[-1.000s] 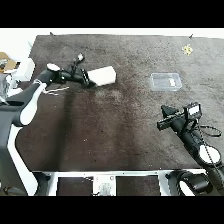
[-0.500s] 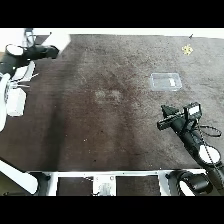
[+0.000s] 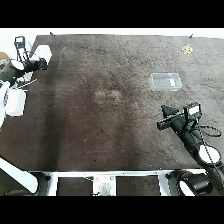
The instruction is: Fold the box and place the chain.
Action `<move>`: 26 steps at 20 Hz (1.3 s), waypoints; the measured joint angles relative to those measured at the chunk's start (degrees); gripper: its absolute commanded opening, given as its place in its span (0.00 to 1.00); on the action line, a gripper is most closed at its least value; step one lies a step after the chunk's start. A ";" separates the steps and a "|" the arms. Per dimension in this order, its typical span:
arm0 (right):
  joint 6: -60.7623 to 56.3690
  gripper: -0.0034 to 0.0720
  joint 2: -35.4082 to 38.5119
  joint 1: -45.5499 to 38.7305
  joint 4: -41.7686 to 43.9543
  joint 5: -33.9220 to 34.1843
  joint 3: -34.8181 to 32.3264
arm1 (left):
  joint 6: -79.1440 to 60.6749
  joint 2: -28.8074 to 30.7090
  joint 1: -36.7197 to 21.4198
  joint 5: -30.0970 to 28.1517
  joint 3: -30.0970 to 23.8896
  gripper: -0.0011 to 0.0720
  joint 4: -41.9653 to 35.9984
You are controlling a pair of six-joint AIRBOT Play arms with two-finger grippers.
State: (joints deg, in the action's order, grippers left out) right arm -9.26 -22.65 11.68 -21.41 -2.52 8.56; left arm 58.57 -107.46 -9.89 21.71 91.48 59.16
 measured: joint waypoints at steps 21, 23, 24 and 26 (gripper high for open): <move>0.00 0.04 0.00 0.00 0.02 1.29 -2.32 | 1.01 -5.95 -1.53 -8.09 -0.81 0.98 3.52; 0.02 0.04 0.00 0.00 0.02 1.31 -2.36 | 1.01 -5.95 -1.57 -8.70 -0.83 0.98 3.50; 0.02 0.04 0.00 0.02 0.02 1.31 -2.38 | 1.01 -5.79 -1.60 -9.03 -0.81 0.98 3.48; 0.00 0.04 0.00 0.00 0.02 1.31 -2.40 | 1.01 -5.18 -1.60 -9.18 -0.83 0.98 3.48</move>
